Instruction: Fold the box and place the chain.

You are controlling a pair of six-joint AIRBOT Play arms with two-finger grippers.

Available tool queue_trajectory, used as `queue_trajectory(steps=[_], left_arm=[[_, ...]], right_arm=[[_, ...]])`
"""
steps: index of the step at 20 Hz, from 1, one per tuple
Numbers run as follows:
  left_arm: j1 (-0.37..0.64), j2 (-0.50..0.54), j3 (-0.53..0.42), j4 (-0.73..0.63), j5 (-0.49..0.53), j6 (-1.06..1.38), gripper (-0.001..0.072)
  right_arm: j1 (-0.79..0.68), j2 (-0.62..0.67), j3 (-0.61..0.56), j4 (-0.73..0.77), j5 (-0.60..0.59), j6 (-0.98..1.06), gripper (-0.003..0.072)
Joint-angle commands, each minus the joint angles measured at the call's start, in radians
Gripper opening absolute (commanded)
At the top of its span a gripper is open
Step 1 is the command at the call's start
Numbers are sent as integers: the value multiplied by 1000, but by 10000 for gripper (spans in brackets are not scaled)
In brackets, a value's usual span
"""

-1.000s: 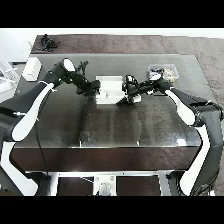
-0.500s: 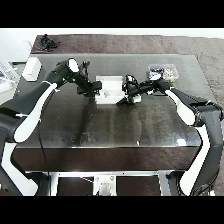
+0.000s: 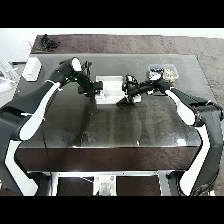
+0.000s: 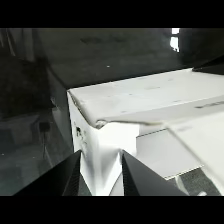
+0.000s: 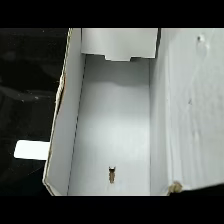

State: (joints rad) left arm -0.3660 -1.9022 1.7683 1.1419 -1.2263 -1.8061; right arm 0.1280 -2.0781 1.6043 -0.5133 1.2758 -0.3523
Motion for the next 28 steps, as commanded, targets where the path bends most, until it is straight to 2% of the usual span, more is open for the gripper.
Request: queue_trajectory(steps=[1,5,11,22,28], left_arm=[[-9,-37,53,6,-50,-4,299],[-26,-89,145,79,-128,-42,299],[-27,-145,237,97,-202,-64,299],[-49,-164,253,116,-172,-71,299],[-51,-181,270,145,-188,-75,299]], right_arm=[[0,0,1,0,0,0,582],[0,0,1,0,0,0,582],[0,0,1,0,0,0,582],[0,0,1,0,0,0,582],[0,0,1,0,0,0,582]])
